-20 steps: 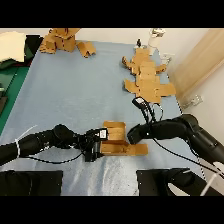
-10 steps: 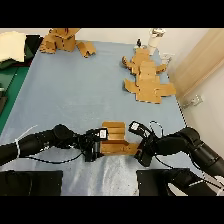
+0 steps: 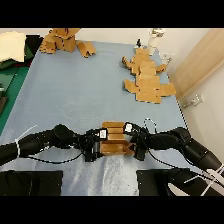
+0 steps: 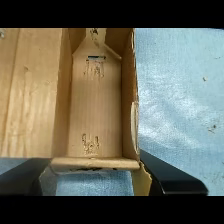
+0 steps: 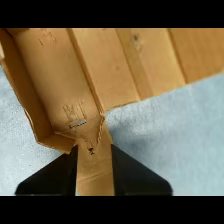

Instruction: Fold the box.

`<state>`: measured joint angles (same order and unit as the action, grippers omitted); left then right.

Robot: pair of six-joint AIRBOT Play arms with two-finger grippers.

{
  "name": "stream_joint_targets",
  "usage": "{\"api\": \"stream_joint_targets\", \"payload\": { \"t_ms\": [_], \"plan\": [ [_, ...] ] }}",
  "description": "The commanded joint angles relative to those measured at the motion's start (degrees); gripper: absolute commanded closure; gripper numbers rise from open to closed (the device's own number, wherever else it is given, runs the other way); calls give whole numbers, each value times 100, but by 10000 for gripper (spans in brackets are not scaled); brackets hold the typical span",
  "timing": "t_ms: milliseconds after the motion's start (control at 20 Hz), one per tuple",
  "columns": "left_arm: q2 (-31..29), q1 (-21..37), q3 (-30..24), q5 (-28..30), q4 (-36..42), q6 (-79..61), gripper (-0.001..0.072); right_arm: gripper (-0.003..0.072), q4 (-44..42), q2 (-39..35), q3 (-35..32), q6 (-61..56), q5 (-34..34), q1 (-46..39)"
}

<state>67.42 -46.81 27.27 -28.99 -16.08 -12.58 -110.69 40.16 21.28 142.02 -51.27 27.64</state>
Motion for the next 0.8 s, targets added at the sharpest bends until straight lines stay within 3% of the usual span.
{"api": "stream_joint_targets", "payload": {
  "t_ms": [0, 100, 500, 550, 650, 750],
  "plan": [
    [2, 4, 4, 2, 0, 0, 103, 433, -227, 61, -4, 461, 227, 197],
    [2, 4, 4, 0, 0, 0, 103, 546, -317, 61, -4, 461, 229, 442],
    [2, 4, 4, 0, 0, 0, 103, 544, -247, 553, -4, 470, 719, 981],
    [2, 4, 4, 2, 0, -2, 103, 516, -251, 564, -4, 468, 732, 988],
    [2, 4, 4, 0, 0, 0, 103, 284, -249, 592, -4, 468, 734, 988],
    [2, 4, 4, 0, 0, -2, 103, 277, -251, 623, -4, 564, 752, 988]
  ]
}}
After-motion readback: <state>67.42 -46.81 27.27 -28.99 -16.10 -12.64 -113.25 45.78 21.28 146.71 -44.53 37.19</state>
